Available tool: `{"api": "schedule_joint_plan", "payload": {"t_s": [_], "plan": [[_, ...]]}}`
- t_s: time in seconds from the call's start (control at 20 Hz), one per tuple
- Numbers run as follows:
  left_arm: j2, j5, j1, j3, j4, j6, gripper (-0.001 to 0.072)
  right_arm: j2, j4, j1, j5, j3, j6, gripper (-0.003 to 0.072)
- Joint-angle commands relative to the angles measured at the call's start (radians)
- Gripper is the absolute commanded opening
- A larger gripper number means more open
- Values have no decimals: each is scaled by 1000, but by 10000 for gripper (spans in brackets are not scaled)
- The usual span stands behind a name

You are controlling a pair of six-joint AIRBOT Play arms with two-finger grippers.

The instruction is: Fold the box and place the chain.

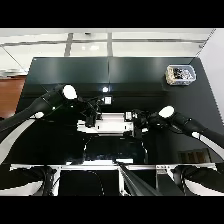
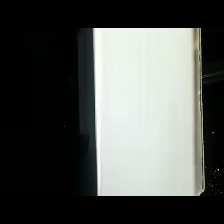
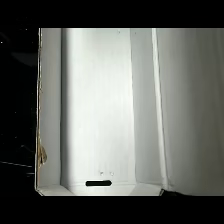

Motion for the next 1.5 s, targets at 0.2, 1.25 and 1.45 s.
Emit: {"api": "schedule_joint_plan", "payload": {"t_s": [0.2, 1.25, 1.45], "plan": [[0, 1, 0, 1, 0, 0, 26, -10, -87, 27, -9, 7, 55, 720], [0, 0, 0, 1, 0, 1, 26, -21, -126, 44, -59, 16, 128, 623], [0, 0, 0, 1, 0, 1, 26, -21, -126, 42, -56, 16, 128, 609]]}}
